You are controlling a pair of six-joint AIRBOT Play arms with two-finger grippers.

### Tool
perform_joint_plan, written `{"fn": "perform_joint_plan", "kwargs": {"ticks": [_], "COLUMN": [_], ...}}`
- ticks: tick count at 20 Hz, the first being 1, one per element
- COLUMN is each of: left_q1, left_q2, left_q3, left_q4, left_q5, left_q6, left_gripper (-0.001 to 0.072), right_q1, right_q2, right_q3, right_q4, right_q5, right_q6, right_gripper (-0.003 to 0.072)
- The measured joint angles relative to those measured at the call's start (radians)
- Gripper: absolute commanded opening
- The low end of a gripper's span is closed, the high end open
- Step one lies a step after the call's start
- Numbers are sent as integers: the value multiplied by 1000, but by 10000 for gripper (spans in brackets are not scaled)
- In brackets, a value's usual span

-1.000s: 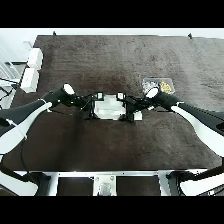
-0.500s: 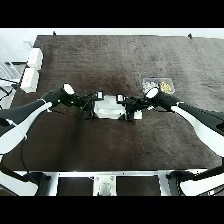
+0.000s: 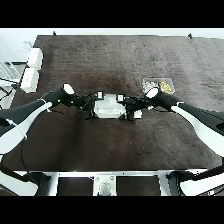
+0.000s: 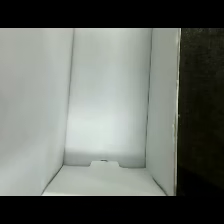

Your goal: Fold the box and place the chain.

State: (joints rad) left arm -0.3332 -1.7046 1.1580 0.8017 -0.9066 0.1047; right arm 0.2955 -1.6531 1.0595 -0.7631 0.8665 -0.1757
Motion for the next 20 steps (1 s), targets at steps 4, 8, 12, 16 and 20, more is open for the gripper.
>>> {"fn": "perform_joint_plan", "kwargs": {"ticks": [4, 8, 12, 16, 20], "left_q1": [0, 0, 0, 0, -1], "left_q2": [0, 0, 0, 0, 0], "left_q3": [0, 0, 0, 0, 0], "left_q4": [0, 0, 0, 0, 0], "left_q5": [-3, -3, -3, -2, -1], "left_q6": [-1, -1, -2, -3, -21], "left_gripper": [529, 529, 529, 529, 529], "right_q1": [-35, -95, -142, -151, -102], "right_q2": [32, 106, 185, 220, 226], "right_q3": [0, 0, 0, 0, -3], "right_q4": [-31, -57, -58, 50, 243], "right_q5": [53, 73, 134, 246, 306], "right_q6": [112, 203, 293, 370, 396], "right_gripper": [720, 720, 720, 12, 6]}}
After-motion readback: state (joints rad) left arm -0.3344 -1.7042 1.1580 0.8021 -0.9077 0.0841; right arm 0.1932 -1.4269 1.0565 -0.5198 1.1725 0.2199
